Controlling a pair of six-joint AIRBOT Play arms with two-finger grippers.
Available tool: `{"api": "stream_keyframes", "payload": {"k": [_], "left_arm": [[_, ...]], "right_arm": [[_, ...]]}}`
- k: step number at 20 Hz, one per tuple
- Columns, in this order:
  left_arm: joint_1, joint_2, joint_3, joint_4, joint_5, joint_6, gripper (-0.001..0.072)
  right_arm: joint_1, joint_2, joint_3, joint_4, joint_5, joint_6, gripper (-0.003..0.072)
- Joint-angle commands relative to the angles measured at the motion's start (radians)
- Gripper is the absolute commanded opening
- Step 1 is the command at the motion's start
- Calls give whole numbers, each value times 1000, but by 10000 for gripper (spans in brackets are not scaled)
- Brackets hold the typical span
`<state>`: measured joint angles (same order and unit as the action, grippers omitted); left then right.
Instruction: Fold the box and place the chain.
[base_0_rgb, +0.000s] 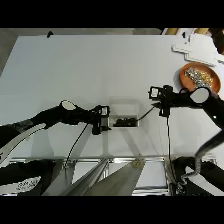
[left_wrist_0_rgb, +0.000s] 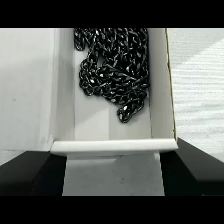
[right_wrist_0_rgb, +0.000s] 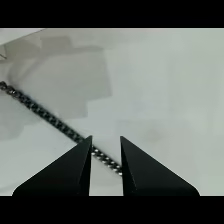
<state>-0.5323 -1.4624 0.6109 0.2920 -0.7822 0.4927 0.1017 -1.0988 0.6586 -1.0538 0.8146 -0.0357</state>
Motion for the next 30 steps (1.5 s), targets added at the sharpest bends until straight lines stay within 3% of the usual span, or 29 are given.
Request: {"api": "stream_keyframes", "payload": {"k": [1,2,12,15,18,26,30], "left_arm": [[1,1,0,0,0,0,48],[1,1,0,0,0,0,48],[1,1,0,0,0,0,48],[1,1,0,0,0,0,48],[1,1,0,0,0,0,48],[1,1,0,0,0,0,48],[1,1,0,0,0,0,48]], "right_arm": [[-3,-93,-1,-41,15,-17,277],[-3,-112,-1,-41,15,-49,312],[32,-192,-1,-41,-7,-235,286],[42,-192,-1,-41,-14,-231,200],[42,-184,-1,-46,39,-197,18],[42,68,-1,-34,172,-182,18],[42,225,-1,152,264,-126,18]]}}
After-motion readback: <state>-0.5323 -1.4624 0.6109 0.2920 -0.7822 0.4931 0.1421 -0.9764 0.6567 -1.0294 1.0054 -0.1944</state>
